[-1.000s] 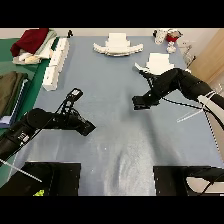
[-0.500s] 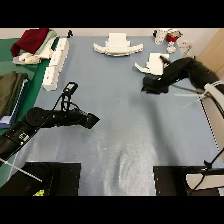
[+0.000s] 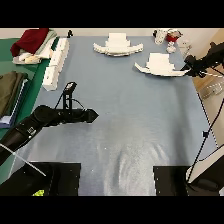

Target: Fold the box.

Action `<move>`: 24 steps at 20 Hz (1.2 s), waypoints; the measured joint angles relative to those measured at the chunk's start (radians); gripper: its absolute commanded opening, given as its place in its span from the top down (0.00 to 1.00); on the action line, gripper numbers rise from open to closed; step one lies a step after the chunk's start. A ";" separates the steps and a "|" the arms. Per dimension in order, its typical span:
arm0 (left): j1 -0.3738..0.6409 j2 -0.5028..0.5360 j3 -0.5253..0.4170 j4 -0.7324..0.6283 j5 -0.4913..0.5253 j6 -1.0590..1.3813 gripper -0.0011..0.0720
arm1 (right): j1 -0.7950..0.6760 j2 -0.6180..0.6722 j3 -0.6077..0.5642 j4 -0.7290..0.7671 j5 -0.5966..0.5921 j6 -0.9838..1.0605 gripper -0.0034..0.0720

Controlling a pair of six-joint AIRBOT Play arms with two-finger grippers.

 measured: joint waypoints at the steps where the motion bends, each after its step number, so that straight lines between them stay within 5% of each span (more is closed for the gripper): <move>1: 0.000 -0.013 0.000 -0.009 0.002 -0.002 0.42 | -0.007 -0.040 0.035 0.021 -0.006 0.002 0.52; 5: 0.000 -0.045 0.000 -0.035 0.005 -0.024 0.42 | -0.021 -0.141 0.097 0.081 -0.010 0.002 0.55; 6: 0.000 -0.049 0.000 -0.039 0.005 -0.028 0.42 | -0.023 -0.154 0.103 0.094 -0.010 -0.002 0.61; 8: 0.000 -0.054 0.000 -0.043 0.005 -0.031 0.42 | -0.023 -0.172 0.111 0.124 -0.011 -0.019 0.95; 15: 0.000 -0.058 0.000 -0.047 -0.009 -0.048 0.42 | -0.008 -0.121 0.087 0.228 -0.096 -0.102 0.95; 19: 0.000 -0.058 0.000 -0.047 -0.018 -0.050 0.42 | 0.034 0.034 -0.098 0.243 -0.108 -0.154 0.95; 24: 0.000 -0.058 0.000 -0.047 -0.023 -0.051 0.42 | 0.112 0.336 -0.531 0.248 -0.013 -0.172 0.95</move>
